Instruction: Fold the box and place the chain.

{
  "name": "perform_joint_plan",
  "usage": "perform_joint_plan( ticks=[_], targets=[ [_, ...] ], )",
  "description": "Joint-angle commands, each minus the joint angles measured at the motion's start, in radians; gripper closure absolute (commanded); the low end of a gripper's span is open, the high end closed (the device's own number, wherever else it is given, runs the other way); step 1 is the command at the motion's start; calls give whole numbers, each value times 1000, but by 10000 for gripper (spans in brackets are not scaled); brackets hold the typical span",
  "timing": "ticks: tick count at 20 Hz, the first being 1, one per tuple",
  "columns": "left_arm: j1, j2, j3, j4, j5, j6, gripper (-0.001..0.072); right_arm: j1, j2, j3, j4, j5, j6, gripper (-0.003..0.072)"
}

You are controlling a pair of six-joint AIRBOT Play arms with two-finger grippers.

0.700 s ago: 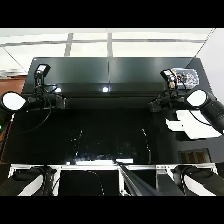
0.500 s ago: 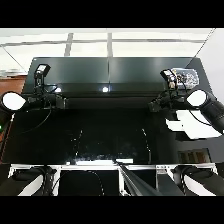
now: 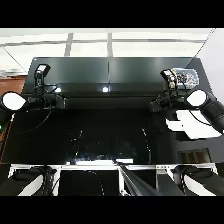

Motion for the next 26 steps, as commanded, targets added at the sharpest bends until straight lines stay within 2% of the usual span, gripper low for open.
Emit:
perform_joint_plan(
  ticks=[1, 3, 5, 6, 7, 8, 9, 10, 12, 14, 17, 19, 21, 24, 26],
  targets=[
    [-1, 0, 0, -6, 10, 0, 681, 0, 0, 0, 20, 0, 1, 660],
    [-1, -1, 0, -26, 86, -4, 681, 0, 0, 0, 62, -4, 1, 660],
    [-2, -2, -2, -61, 94, -3, 681, 0, -1, 0, 114, -84, 1, 659],
    [-2, -4, -2, -60, 98, -3, 680, 0, -1, 0, 120, -140, 8, 545],
    [0, -8, -2, -60, 97, -3, 678, -1, -1, 0, 117, -186, 36, -17],
    [-1, -13, -2, -60, 98, -3, 604, -5, -1, 0, 109, -208, 59, -19],
    [-1, -18, -2, -60, 95, -3, 285, -26, -1, 0, 105, -204, 98, -18],
    [0, -21, -2, -58, 87, -6, 0, -82, -1, 0, 42, -187, 180, -17],
    [0, -20, -1, -6, 53, -8, -2, -295, -1, 8, -172, -103, 396, -16],
    [4, -20, -1, 16, 19, -18, -2, -578, -1, 31, -294, 18, 417, -16],
    [5, -21, -1, 15, 15, -66, -2, -978, -4, 79, -270, 64, 277, -15],
    [6, -21, -1, 15, 15, -94, -2, -1144, -53, 135, -212, 74, 168, -15],
    [6, -24, -1, 15, 15, -111, -2, -1217, -167, 227, -196, 158, 103, -15],
    [5, -24, -1, 11, 3, -113, -2, -1216, -375, 410, -196, 408, -57, -15],
    [5, -24, -1, 11, -10, -114, -2, -1215, -477, 527, -198, 489, -60, -15]
  ],
)
